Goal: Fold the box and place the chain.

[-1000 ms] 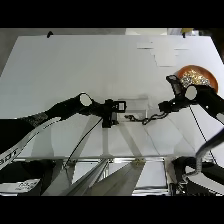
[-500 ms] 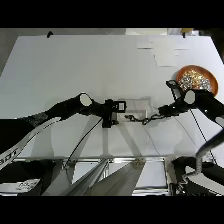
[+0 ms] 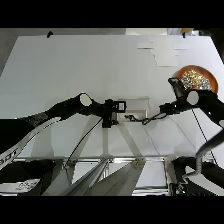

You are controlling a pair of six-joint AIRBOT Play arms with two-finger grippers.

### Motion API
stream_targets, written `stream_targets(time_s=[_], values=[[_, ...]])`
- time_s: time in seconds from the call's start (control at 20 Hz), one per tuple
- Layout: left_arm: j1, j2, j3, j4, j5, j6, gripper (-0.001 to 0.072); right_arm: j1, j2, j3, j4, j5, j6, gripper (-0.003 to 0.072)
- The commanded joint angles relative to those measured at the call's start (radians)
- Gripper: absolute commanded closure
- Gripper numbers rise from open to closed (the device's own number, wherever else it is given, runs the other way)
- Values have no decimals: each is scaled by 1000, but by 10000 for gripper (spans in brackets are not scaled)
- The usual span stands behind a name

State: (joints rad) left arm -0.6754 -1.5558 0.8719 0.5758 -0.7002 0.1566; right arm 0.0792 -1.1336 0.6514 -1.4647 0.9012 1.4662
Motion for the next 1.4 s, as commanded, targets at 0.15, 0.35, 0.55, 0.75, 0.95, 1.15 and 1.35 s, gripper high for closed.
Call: stream_targets(time_s=[0.15,0.35,0.55,0.75,0.95,1.15,1.35], values=[[1,1,0,0,0,0,647,1,276,1,146,75,-48,668],[1,1,0,0,0,0,647,1,404,1,491,135,-195,668],[1,1,0,0,1,0,647,1,414,2,911,189,-380,668],[1,1,0,0,0,0,647,1,414,2,1054,201,-451,668],[1,1,0,0,0,0,647,1,414,2,1159,208,-537,668],[1,1,0,0,0,0,647,1,409,1,1162,201,-578,667],[1,1,0,0,0,0,647,3,369,1,1013,182,-572,667]])
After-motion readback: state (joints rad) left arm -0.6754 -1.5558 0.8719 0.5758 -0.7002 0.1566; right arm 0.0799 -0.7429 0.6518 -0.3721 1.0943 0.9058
